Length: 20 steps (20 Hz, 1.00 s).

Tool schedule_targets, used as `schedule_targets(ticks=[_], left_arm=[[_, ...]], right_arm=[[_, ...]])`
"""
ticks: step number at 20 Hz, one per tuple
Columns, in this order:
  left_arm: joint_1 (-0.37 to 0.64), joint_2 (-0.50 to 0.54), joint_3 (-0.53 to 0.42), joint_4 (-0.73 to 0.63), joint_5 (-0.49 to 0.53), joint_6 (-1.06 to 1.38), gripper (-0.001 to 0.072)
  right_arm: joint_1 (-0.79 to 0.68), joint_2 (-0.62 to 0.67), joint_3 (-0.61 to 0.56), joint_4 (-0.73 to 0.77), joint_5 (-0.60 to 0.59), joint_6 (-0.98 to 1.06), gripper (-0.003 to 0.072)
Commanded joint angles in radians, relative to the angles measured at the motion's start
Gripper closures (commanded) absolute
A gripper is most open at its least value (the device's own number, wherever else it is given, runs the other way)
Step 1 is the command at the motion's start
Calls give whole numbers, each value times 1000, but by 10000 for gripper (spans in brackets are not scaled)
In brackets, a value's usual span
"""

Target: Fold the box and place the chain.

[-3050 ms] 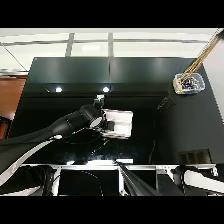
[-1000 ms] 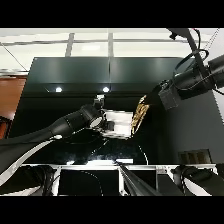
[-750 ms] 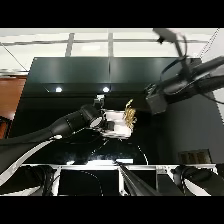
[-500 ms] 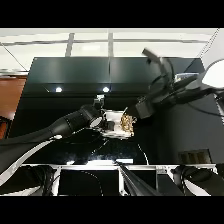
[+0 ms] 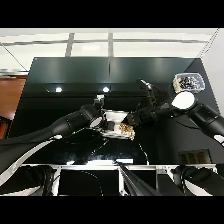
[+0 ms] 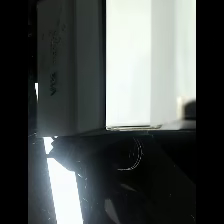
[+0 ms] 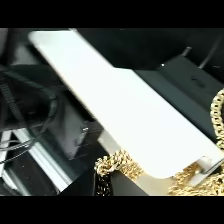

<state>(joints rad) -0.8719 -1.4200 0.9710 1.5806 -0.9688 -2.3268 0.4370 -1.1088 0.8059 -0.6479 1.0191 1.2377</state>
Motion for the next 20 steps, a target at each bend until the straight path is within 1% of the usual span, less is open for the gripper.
schedule_targets(ticks=[1,2,3,4,6,8,9,11,13,14,16,18,20], left_arm=[[1,0,0,0,0,0,681],[1,0,0,0,0,0,681],[1,0,0,0,0,0,681],[1,0,0,0,1,0,681],[1,0,0,0,0,0,681],[1,0,0,0,0,0,681],[1,0,0,0,0,0,681],[1,0,0,0,0,0,681],[1,0,0,0,0,0,681],[1,0,0,0,0,0,681],[1,0,0,0,0,0,681],[1,0,0,0,0,0,681],[1,0,0,0,0,0,681]], right_arm=[[-1,-20,-21,-7,-48,0,668],[-15,-20,-20,-6,-47,0,531],[-40,-19,-13,-7,-21,0,330],[-79,-12,-1,-8,35,-2,304],[-203,37,21,-15,174,-60,304],[-350,127,14,-84,225,-89,305],[-407,175,-15,-117,206,-109,305],[-467,255,-143,-134,99,-237,306],[-441,261,-285,-108,-39,-333,306],[-407,256,-333,-100,-101,-397,301],[-303,245,-389,-120,-196,-563,-34],[-193,206,-394,-155,-248,-672,-34],[-99,163,-394,-154,-300,-906,-34]])
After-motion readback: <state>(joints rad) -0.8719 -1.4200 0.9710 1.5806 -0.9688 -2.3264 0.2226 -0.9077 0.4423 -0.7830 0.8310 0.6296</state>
